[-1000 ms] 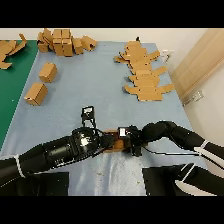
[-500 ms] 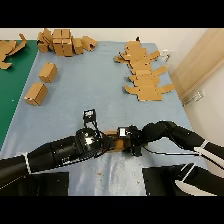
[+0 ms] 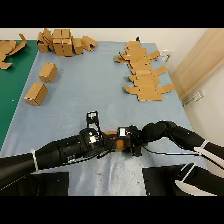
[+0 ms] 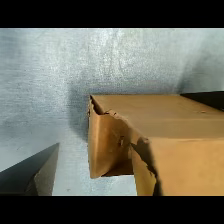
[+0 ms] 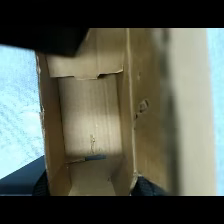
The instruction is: Fold the box.
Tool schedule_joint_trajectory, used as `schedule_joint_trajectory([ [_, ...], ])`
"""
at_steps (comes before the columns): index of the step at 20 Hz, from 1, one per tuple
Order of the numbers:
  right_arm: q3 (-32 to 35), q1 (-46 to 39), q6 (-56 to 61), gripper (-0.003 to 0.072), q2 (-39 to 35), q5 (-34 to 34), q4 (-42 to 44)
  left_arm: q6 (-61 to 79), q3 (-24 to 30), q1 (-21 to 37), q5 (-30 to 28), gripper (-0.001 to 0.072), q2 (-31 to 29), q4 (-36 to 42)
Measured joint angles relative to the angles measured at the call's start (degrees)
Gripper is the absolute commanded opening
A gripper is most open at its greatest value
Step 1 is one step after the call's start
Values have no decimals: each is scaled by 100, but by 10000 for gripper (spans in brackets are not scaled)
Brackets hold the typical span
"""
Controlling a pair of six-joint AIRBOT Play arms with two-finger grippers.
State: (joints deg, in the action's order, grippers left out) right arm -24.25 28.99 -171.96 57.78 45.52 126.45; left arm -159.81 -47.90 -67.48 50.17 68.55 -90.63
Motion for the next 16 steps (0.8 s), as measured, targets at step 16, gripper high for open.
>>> schedule_joint_trajectory([
  [16,0,0,0,510,0,2,2,2361,-730,992,625,516,946,1613],
])
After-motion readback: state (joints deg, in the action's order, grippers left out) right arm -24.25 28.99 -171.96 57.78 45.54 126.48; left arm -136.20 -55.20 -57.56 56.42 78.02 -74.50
